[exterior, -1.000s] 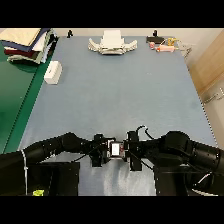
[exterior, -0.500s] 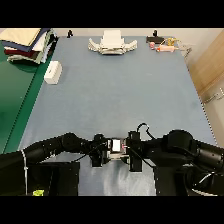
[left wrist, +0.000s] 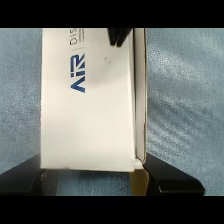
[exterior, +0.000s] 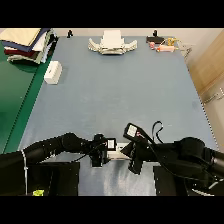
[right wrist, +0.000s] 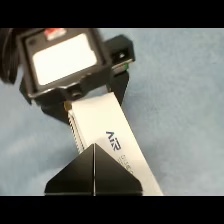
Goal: Fold the box.
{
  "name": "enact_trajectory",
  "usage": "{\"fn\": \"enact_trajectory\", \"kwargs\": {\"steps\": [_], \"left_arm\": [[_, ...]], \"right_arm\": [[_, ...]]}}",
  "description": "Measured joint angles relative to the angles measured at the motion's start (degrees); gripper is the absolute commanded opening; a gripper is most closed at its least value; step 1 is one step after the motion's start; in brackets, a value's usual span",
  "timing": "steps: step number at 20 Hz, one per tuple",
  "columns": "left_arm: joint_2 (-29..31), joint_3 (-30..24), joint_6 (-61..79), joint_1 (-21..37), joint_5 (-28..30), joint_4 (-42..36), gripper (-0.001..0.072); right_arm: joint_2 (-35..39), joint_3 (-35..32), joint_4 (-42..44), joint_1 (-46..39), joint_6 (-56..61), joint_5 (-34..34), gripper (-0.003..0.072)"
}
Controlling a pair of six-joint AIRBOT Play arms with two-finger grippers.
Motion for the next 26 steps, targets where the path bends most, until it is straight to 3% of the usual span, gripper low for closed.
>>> {"fn": "enact_trajectory", "kwargs": {"steps": [4, 8, 26], "left_arm": [[0.00, -0.02, 0.00, 0.00, 0.02, 0.00, 0.0462], [0.00, 0.00, 0.00, 0.00, 0.02, 0.00, 0.0462], [0.00, -0.02, 0.02, 0.00, 0.02, 0.02, 0.0462]], "right_arm": [[4.90, -7.87, 2.93, 0.02, 5.35, 11.21, 0.0004], [5.40, -11.87, 4.31, 0.44, 6.93, 15.19, 0.0004], [-2.29, -13.84, 5.07, 4.74, 7.78, 17.81, 0.0005]]}}
